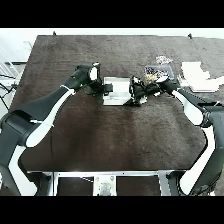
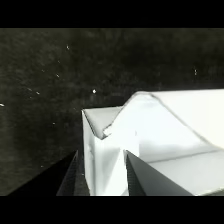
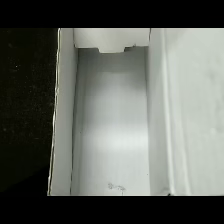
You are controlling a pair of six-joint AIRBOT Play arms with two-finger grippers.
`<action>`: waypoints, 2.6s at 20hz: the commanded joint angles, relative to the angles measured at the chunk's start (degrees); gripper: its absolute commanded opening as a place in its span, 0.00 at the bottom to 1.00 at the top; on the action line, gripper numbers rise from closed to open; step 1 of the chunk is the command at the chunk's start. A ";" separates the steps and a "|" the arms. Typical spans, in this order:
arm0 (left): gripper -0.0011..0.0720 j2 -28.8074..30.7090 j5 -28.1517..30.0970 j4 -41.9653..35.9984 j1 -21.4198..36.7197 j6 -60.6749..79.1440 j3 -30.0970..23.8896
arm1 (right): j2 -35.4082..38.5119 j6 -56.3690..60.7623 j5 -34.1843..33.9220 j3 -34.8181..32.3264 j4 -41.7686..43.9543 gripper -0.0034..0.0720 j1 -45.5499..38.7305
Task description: Fold the box and place the chain.
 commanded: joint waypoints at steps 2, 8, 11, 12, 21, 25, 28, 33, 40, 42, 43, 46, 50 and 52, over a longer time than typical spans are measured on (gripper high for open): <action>0.50 -4.42 -10.10 6.23 -1.62 -4.22 9.44 | -0.02 0.00 0.02 -0.02 0.02 0.62 0.04; 0.50 -8.44 -13.97 7.13 -2.62 -5.40 13.70 | -0.02 0.00 0.00 -0.02 0.02 0.62 0.04; 0.50 -9.33 -14.38 7.45 -2.62 -6.12 13.70 | -0.02 0.00 0.02 -0.02 0.00 0.62 0.04; 0.50 -9.49 -14.34 7.48 -2.62 -6.12 13.70 | -0.02 0.00 0.02 -0.02 0.02 0.62 0.04; 0.49 -9.49 -13.97 10.36 -2.64 -6.25 13.70 | -0.02 0.00 0.02 -0.02 0.00 0.62 0.04; 0.33 -9.49 -13.84 10.38 -2.80 -6.21 13.70 | -0.02 0.00 0.02 -0.02 0.02 0.62 0.04; 0.23 -9.49 -13.33 10.36 -2.82 -6.21 13.70 | -0.02 0.00 0.02 -0.02 0.00 0.62 0.04; 0.08 -9.53 -12.17 10.34 -2.80 -6.21 13.68 | -0.02 0.00 0.02 -0.02 0.00 0.62 0.04; 0.32 -9.38 -11.15 8.81 -2.80 -5.53 13.70 | -0.02 0.00 0.02 -0.02 0.02 0.62 0.04; 0.53 -9.11 -10.80 6.56 -2.54 -4.00 13.75 | -0.02 0.00 0.02 -0.02 0.02 0.62 0.04; 0.53 -8.96 -11.23 5.97 -2.34 -3.61 13.75 | -0.02 0.00 0.02 -0.02 0.02 0.62 0.04; 0.54 -8.33 -12.70 4.28 -2.01 -1.62 13.75 | -0.02 0.00 0.02 -0.02 0.02 0.62 0.04; 0.77 -5.86 -14.67 4.00 -1.66 2.29 13.86 | -0.02 0.00 0.02 -0.02 0.00 0.62 0.04; 0.77 -4.13 -16.24 2.21 -0.48 4.24 13.88 | -0.02 0.00 0.02 -0.02 0.02 0.62 0.04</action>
